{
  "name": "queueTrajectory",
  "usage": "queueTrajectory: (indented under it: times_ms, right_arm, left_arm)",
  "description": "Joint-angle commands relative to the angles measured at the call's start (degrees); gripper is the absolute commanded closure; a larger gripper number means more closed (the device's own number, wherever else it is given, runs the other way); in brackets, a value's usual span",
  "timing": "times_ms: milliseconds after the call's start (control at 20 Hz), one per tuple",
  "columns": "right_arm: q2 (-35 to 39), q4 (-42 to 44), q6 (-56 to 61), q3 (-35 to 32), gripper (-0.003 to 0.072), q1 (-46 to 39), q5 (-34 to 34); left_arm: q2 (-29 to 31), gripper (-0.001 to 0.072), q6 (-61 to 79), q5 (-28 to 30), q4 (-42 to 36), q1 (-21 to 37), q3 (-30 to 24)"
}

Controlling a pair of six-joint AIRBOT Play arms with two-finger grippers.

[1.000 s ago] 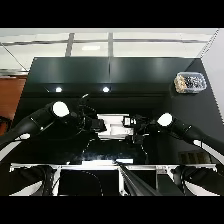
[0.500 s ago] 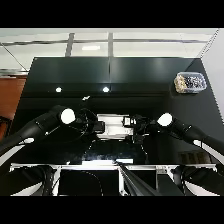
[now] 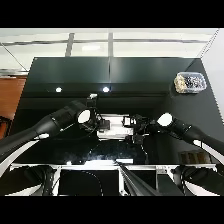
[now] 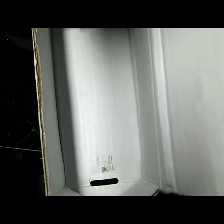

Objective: Fold the box and place the chain.

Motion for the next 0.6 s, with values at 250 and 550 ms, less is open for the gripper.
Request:
queueTrajectory:
  times_ms: [250, 550]
  right_arm:
    - [0.0, 0.0, 0.0, 0.0, 0.0253, 0.0, 0.0]
    - [0.0, 0.0, 0.0, 0.0, 0.0253, 0.0, 0.0]
  left_arm:
    - [-5.0, 0.0341, -7.3, -2.1, 2.8, -2.9, 1.9]
    - [-5.1, 0.0684, -8.0, -1.4, 2.4, -3.1, 1.9]
